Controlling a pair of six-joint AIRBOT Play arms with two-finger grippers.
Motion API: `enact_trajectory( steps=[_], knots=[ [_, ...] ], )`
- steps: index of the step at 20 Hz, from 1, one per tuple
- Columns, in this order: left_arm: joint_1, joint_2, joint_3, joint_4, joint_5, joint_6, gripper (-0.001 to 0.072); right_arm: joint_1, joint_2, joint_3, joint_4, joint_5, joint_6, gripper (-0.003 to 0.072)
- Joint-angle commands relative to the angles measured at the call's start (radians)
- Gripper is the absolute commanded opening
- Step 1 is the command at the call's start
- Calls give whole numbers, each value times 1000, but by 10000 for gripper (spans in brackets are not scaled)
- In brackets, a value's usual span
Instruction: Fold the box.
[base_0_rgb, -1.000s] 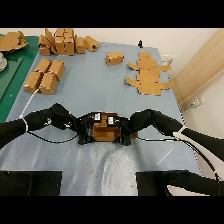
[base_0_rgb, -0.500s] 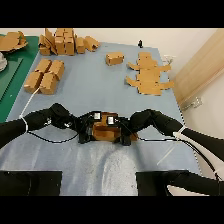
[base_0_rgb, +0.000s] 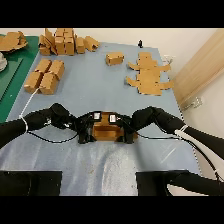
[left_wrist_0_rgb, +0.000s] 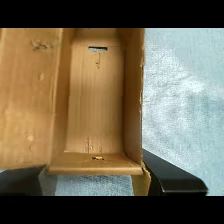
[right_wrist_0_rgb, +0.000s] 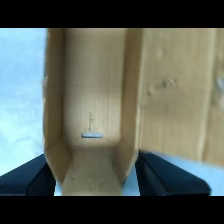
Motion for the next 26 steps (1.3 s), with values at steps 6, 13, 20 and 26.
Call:
enact_trajectory(
  steps=[6, 13, 20, 26],
  knots=[
    [-1, 0, 1, 0, -1, 0, 603, -182, 148, 31, -28, -173, 170, 713],
    [-1, 0, 1, 0, -1, 0, 602, -191, 216, 31, 111, -358, 773, 711],
    [-1, 0, 1, 0, -1, 0, 603, -183, 215, 31, 235, -368, 1276, 709],
    [-1, 0, 1, 0, -1, 0, 602, -176, 221, 31, 470, -363, 1313, 2]
  ],
)
